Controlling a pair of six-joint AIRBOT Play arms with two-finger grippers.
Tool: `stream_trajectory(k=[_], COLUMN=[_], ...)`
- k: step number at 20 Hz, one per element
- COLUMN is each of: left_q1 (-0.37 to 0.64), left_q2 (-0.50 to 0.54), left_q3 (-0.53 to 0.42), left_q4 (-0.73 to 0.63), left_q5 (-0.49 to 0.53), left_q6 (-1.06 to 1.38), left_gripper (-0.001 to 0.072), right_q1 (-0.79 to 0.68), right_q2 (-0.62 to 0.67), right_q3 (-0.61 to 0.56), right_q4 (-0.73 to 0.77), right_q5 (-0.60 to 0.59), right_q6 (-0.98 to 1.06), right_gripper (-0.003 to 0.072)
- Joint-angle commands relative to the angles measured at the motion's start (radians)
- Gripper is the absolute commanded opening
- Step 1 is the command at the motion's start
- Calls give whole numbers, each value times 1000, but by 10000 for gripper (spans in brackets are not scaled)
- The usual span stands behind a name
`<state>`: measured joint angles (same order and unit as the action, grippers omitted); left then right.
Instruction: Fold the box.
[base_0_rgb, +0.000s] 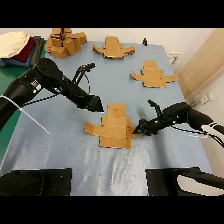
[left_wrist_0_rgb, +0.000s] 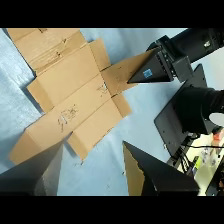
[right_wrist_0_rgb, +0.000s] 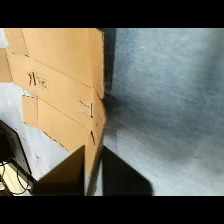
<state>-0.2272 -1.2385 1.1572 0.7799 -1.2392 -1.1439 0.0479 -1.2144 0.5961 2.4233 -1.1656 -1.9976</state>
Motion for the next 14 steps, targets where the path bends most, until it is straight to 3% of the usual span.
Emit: stream_trajectory(k=[1,4,6,8,11,14], left_q1=[15,18,8,5,37,86], left_q2=[0,-1,-1,-2,-29,-111], left_q3=[1,1,1,1,-8,-16], left_q4=[-2,-12,-24,-6,96,93], left_q5=[-11,117,141,134,71,34], left_q6=[-2,-30,-69,-38,-62,-53], left_gripper=[554,553,553,553,476,505], right_q1=[7,25,63,113,180,202], right_q2=[-4,-3,8,55,184,291], right_q3=[-2,1,-6,-49,-150,-203], right_q4=[26,43,42,41,33,-12], right_q5=[22,97,103,140,233,274], right_q6=[-119,-187,-204,-219,-220,-218], right_gripper=[4,3,2,2,2,2])
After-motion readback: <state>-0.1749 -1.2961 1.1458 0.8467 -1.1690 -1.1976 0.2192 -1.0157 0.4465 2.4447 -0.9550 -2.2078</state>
